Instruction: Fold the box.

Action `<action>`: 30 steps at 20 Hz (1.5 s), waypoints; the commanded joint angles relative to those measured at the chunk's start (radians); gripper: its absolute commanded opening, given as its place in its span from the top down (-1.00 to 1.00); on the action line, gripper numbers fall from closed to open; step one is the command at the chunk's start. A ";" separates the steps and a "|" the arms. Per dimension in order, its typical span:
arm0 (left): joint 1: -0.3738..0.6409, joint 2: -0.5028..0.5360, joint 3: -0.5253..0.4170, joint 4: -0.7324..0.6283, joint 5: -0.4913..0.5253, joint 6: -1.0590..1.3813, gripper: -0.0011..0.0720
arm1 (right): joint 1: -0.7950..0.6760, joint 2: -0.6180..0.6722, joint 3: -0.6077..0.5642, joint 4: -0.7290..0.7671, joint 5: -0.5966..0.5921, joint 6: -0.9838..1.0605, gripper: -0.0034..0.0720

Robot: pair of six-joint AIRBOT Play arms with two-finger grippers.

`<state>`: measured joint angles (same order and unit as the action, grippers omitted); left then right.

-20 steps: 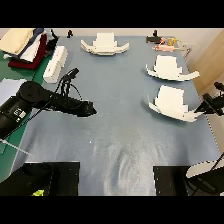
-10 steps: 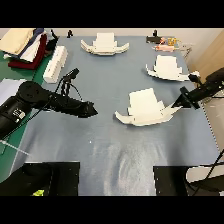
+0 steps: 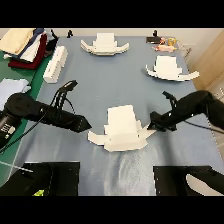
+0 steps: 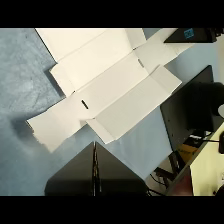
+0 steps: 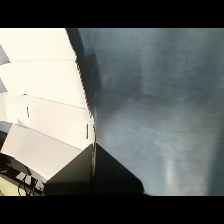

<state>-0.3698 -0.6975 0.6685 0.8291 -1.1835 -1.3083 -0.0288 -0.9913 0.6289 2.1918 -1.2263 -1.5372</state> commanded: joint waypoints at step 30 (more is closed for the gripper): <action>0.117 -0.743 0.130 -0.393 -0.059 0.750 0.01 | 0.455 0.344 -0.268 -0.180 0.478 0.081 0.90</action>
<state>-0.2462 -1.4284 0.7971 0.4828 -1.2057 -0.6205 0.4248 -0.6468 0.3614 2.0155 -0.7502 -1.4559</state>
